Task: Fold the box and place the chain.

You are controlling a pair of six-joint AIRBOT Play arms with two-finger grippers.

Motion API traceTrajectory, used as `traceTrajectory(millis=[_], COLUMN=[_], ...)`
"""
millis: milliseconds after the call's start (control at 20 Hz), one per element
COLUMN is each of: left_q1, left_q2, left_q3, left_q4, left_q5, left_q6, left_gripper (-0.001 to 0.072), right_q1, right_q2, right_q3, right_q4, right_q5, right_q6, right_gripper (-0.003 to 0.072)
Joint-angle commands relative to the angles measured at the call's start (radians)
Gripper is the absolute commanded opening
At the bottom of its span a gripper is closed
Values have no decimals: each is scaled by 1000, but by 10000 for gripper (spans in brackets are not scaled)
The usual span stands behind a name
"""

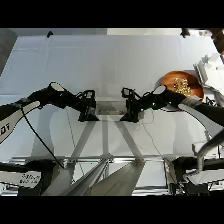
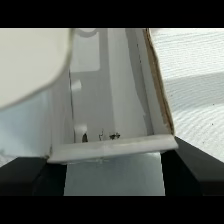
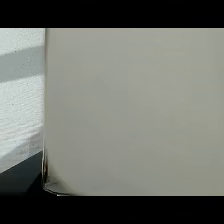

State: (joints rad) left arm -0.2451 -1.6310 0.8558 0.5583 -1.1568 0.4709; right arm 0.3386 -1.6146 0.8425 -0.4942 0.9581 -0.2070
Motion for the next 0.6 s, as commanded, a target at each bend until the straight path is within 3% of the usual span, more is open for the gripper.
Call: traceTrajectory(millis=[0, 50, 250, 550], left_q1=[0, 0, 0, 0], left_q2=[0, 0, 0, 0], left_q3=[0, 0, 0, 0], left_q4=[0, 0, 0, 0], left_q5=[1, 1, 1, 1], left_q6=[0, 0, 0, 0], left_gripper=[154, 154, 154, 154], right_q1=[1, 0, 0, 0], right_q2=[0, 0, 17, 152], right_q3=[1, 1, 1, 1], right_q4=[2, 1, -49, -190], right_q5=[-3, -8, -6, -21], right_q6=[0, 0, 0, 24], right_gripper=[643, 702, 702, 701])
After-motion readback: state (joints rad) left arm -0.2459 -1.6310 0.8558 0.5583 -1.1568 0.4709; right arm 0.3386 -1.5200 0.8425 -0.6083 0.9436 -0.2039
